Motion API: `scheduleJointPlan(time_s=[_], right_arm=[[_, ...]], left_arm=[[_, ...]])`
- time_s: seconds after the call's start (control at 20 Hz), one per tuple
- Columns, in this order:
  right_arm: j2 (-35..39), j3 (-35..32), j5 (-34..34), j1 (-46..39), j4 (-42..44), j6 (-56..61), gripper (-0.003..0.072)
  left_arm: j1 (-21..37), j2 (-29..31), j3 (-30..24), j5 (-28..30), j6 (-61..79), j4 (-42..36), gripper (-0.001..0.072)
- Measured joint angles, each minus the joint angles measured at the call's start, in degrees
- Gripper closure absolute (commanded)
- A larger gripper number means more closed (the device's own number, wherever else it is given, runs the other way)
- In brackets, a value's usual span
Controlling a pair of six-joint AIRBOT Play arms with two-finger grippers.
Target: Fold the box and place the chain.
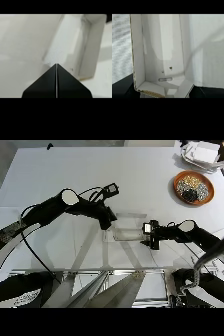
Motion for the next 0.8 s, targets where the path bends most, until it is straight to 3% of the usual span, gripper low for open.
scheduleJointPlan(time_s=[0.2,0.6,0.75,0.8], right_arm=[[0.0,0.0,0.0,0.0,0.0,0.0,0.0321],[0.0,0.0,0.0,0.0,0.0,0.0,0.0321],[0.0,0.0,0.0,0.0,0.0,0.0,0.0321],[0.0,0.0,0.0,0.0,0.0,0.0,0.0321]], left_arm=[[0.5,0.7,-1.5,-4.8,2.1,4.0,0.0711],[1.6,-0.3,-6.0,-5.4,11.3,3.9,0.0706],[1.4,-2.4,-6.5,-5.5,14.0,3.9,0.0670],[1.2,-3.0,-6.6,-5.5,15.3,3.9,0.0624]])
